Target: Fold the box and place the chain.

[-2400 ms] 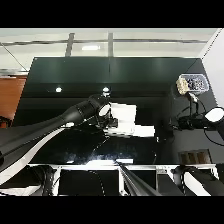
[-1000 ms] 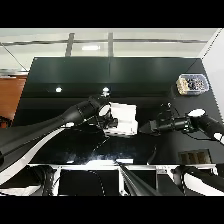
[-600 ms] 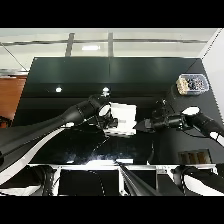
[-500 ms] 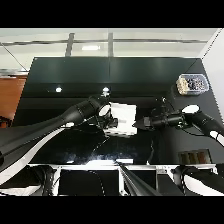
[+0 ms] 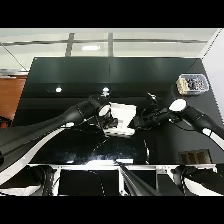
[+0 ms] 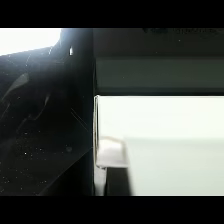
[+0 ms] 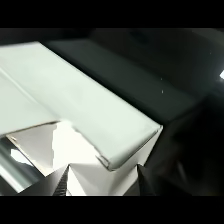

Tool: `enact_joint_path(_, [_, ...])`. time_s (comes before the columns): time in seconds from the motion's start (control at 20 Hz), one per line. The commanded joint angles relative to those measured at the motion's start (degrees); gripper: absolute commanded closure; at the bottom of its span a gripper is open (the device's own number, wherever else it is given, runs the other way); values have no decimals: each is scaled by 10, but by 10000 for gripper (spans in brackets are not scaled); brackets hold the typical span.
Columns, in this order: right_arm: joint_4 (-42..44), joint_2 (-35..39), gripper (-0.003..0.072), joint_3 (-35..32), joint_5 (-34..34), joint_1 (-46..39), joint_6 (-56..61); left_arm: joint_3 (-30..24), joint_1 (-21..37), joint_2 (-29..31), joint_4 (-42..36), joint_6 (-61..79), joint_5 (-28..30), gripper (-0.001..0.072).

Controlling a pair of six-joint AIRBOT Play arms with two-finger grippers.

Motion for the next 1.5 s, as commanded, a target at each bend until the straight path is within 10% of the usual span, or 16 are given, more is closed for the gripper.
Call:
enact_joint_path(0.0, [-133,0,226,44,-13,62,150,0,0,0,0,0,1,682])
enact_joint_path(0.55, [-402,-10,275,132,59,172,480,0,0,0,0,0,2,682])
enact_joint_path(1.45, [-402,-96,352,171,85,202,634,1,0,0,0,0,11,682])
